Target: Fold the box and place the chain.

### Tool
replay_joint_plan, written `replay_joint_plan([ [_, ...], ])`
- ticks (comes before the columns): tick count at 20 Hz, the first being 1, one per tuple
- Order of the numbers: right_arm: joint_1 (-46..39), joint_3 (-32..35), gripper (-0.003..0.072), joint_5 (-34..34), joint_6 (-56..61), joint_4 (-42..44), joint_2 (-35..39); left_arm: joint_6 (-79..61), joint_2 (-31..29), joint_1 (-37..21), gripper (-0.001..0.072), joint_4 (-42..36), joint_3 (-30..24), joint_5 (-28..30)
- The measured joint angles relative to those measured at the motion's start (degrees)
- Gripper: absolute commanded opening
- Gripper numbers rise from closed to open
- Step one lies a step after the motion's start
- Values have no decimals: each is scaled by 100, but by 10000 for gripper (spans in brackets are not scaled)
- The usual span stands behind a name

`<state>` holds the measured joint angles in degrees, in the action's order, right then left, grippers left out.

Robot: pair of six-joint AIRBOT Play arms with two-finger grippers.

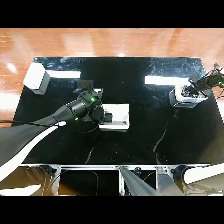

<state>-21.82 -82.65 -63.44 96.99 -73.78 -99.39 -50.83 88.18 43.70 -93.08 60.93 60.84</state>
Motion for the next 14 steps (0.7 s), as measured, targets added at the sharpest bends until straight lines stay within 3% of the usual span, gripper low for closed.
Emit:
replay_joint_plan([
  [6, 0, -400, 24, -468, -210, 61, 435, 2, 0, 0, 22, -2, 0, 0],
  [14, -33, -483, 24, -564, -608, 42, 1543, 2, 0, -4, 22, -31, 0, -2],
])
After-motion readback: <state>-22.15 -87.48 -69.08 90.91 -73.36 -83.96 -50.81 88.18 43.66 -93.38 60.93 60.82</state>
